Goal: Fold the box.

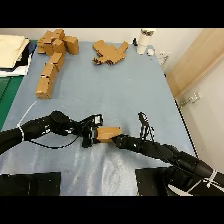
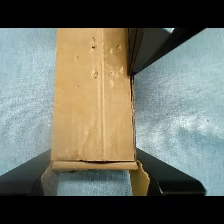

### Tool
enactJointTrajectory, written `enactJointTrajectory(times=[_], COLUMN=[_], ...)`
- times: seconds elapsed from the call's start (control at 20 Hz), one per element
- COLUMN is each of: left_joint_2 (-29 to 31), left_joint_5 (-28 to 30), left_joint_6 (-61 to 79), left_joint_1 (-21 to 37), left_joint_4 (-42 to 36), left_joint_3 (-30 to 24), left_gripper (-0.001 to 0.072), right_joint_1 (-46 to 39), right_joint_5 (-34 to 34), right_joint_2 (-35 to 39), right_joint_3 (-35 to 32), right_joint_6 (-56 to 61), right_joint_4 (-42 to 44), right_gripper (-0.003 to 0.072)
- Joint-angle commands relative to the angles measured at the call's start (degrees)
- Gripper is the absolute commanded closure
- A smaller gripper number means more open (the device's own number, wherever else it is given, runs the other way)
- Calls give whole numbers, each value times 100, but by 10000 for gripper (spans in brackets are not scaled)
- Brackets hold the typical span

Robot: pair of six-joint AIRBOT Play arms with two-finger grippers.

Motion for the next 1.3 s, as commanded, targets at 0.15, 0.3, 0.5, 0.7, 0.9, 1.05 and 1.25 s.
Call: enactJointTrajectory(times=[0.15, 0.3, 0.5, 0.7, 0.9, 1.05, 1.25], left_joint_2=[-4, -4, -4, -4, -4, -4, -4], left_joint_5=[0, 0, 0, 0, 0, 0, 0], left_joint_6=[0, 0, 0, 0, 0, 0, 0], left_joint_1=[2, 4, 4, 4, 4, 4, 4], left_joint_4=[2, 2, 2, 2, 2, 2, 2], left_joint_3=[4, 4, 4, 4, 4, 4, 4], left_gripper=[157, 157, 157, 157, 157, 157, 157], right_joint_1=[-4, -4, -9, -31, -354, -1108, -2037], right_joint_5=[24, 13, 17, 20, -103, -942, -2675], right_joint_2=[-48, -4, 313, 339, 337, 216, -479], right_joint_3=[2, 39, 275, 603, 870, 1073, 1987], right_joint_6=[2, -4, -4, -2, 173, 175, 173], right_joint_4=[-11, -20, -181, -575, -1327, -1768, -2929], right_gripper=[685, 685, 684, 684, 685, 684, 684])
